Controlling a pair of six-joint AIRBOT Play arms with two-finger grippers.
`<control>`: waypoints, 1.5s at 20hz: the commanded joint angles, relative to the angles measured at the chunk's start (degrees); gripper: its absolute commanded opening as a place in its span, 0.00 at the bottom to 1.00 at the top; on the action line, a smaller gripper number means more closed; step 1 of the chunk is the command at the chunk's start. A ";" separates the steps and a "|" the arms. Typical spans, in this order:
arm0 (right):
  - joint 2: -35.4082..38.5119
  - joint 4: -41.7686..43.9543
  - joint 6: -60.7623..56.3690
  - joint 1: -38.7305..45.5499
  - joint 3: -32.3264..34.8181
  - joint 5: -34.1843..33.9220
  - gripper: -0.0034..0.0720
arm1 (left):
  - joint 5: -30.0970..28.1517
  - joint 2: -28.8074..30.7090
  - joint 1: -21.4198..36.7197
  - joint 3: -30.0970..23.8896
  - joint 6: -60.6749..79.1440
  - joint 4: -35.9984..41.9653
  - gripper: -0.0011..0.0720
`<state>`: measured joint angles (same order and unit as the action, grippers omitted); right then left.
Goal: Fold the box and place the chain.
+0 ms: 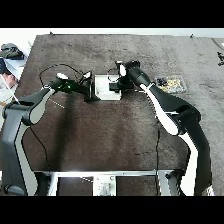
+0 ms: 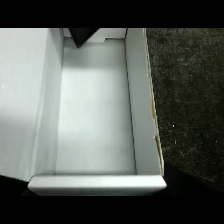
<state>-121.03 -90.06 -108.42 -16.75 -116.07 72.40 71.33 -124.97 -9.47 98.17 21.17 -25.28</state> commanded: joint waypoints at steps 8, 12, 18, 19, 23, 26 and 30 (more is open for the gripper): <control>6.01 -0.57 6.08 -0.09 0.00 3.13 0.42 | 0.02 -0.04 0.00 -0.02 -0.15 0.07 0.72; 11.56 0.28 11.96 -1.55 0.15 3.06 0.42 | 0.02 -0.04 0.00 -0.02 -0.15 0.07 0.72; 27.56 0.02 15.37 -3.65 19.41 -14.60 0.42 | 0.02 -0.04 0.00 -0.02 -0.15 0.07 0.72; 31.23 -0.83 15.43 -3.37 24.98 -19.50 0.42 | 0.02 -0.04 0.00 -0.02 -0.15 0.07 0.72; 45.24 -1.86 13.90 2.19 47.50 -38.77 0.42 | 0.02 -0.04 0.00 -0.02 -0.15 0.07 0.72; 48.41 -1.16 12.85 10.99 54.23 -40.68 0.42 | 0.00 -0.04 0.00 -0.02 -0.15 0.07 0.72; 45.77 0.57 16.59 22.49 51.87 -35.21 0.42 | 0.00 -0.04 0.00 -0.02 -0.15 0.07 0.72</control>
